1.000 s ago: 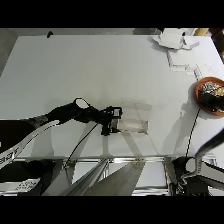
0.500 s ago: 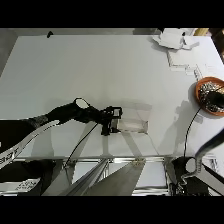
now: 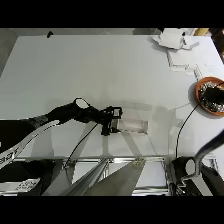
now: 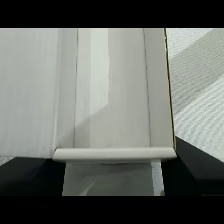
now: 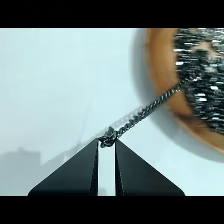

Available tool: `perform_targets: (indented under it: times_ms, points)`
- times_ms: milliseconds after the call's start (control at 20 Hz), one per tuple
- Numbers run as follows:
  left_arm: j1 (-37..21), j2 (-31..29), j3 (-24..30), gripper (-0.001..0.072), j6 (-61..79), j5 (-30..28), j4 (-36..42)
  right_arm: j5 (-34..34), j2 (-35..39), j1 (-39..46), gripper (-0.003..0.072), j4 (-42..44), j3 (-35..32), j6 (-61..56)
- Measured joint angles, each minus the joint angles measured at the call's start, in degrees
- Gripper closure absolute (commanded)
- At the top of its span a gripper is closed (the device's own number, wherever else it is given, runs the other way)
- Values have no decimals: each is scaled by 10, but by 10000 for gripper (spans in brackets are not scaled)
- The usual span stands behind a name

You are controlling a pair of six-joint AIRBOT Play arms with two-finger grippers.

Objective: Fold the box and place the chain.

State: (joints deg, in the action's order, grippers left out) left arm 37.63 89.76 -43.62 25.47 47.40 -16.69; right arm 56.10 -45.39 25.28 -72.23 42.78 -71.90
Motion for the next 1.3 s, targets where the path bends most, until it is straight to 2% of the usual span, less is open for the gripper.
perform_targets:
  times_ms: [200,400,700,900,1100,1300]
  points:
    - [0,0,0,436,0,0,0,82,78,-92,676,29,0,19]
    - [0,0,0,436,0,0,0,153,137,-193,675,102,0,63]
    - [0,0,0,436,0,0,0,186,165,-330,676,200,0,120]
    - [0,0,0,436,0,0,0,167,160,-416,677,231,-6,170]
    - [0,0,0,436,0,0,0,105,130,-484,677,241,-40,213]
    - [0,0,0,436,0,0,0,31,74,-512,676,245,-62,235]
